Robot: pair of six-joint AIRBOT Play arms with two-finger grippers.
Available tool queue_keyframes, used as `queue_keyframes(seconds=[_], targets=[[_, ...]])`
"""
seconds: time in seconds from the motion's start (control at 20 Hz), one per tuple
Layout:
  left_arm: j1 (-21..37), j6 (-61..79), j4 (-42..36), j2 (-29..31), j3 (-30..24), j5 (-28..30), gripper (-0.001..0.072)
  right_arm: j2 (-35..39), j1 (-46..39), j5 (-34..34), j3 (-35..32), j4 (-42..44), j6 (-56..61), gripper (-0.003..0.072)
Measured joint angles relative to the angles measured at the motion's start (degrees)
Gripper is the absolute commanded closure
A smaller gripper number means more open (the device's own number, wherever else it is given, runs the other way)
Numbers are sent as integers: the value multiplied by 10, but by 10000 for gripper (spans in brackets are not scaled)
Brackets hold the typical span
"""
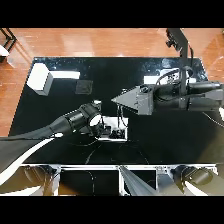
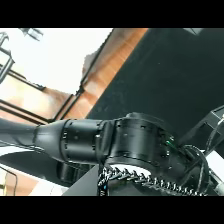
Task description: Fold the box and place the chain.
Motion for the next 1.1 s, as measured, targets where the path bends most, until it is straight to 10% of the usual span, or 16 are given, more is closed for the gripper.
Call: queue_keyframes(seconds=[0.35, 1.1], targets=[[0, 0, 0, 0, 0, 0, 685, -10, 0, 31, -3, -104, 42, 666], [0, 0, 0, 0, 0, 0, 685, -11, 0, -12, -3, 80, -46, 666]])
